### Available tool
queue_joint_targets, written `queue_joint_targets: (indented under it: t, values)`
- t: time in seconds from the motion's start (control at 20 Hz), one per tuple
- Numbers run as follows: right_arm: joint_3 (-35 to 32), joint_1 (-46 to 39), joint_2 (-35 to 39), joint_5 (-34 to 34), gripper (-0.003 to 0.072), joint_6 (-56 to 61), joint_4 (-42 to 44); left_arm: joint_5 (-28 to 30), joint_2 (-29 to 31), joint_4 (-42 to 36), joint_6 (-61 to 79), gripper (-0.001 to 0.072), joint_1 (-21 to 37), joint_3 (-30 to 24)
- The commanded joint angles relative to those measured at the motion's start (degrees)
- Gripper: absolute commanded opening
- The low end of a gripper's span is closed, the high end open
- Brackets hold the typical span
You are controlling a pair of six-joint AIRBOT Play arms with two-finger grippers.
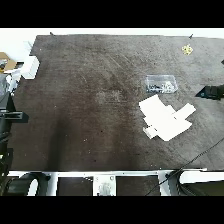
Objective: Fold the box and place the chain.
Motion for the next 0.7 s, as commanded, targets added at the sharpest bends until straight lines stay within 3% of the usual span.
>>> queue_joint_targets:
  t: [0.0,0.1,0.4,0.65]
  values:
    - [5.2,-0.1,-6.0,7.2,0.0477,-1.8,-6.0,0.0,0.0,0.0,0.0,0.0011,0.0,0.0]
    - [5.2,1.2,-8.5,8.2,0.0440,-5.9,-5.9,0.0,0.0,0.0,0.0,0.0012,0.0,0.0]
    - [5.2,3.8,-16.7,12.0,0.0439,-9.1,-3.3,0.0,0.0,0.0,0.0,0.0011,0.0,0.0]
    - [4.9,3.8,-18.6,15.6,0.0436,-14.1,0.3,0.0,0.0,0.0,0.0,0.0011,0.0,0.0]
